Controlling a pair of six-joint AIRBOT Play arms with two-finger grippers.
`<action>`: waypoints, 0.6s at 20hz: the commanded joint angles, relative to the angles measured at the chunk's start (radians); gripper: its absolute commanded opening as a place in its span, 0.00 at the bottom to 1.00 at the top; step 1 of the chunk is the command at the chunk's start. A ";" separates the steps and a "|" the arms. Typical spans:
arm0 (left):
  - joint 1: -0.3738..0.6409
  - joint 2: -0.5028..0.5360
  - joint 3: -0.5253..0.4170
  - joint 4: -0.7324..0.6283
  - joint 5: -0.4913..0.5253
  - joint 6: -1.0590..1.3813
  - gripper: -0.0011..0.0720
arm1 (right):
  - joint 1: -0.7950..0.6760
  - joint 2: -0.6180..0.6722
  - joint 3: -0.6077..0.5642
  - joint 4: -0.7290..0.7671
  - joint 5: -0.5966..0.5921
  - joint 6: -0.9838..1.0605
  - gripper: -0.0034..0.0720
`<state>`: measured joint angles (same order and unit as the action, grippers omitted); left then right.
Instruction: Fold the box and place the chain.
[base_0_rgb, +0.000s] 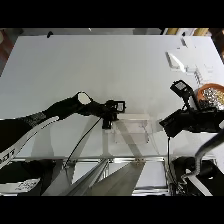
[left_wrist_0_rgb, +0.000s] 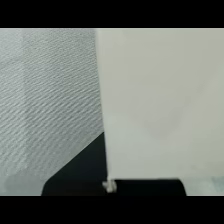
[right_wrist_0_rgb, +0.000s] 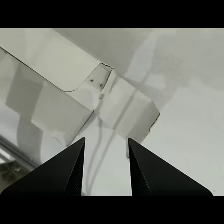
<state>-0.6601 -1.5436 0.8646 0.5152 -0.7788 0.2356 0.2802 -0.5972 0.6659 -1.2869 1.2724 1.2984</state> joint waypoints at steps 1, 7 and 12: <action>-0.001 0.001 0.001 0.002 0.005 0.000 0.03 | 0.001 0.001 0.000 0.000 0.001 0.000 0.45; 0.000 0.001 0.001 0.002 0.012 0.000 0.07 | 0.001 0.001 0.000 0.000 0.005 -0.001 0.45; -0.002 0.001 0.001 -0.002 0.006 0.000 0.07 | 0.001 0.001 0.000 0.000 0.027 -0.029 0.45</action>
<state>-0.6617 -1.5433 0.8646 0.5175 -0.7673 0.2356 0.2802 -0.5972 0.6659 -1.2869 1.2865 1.2812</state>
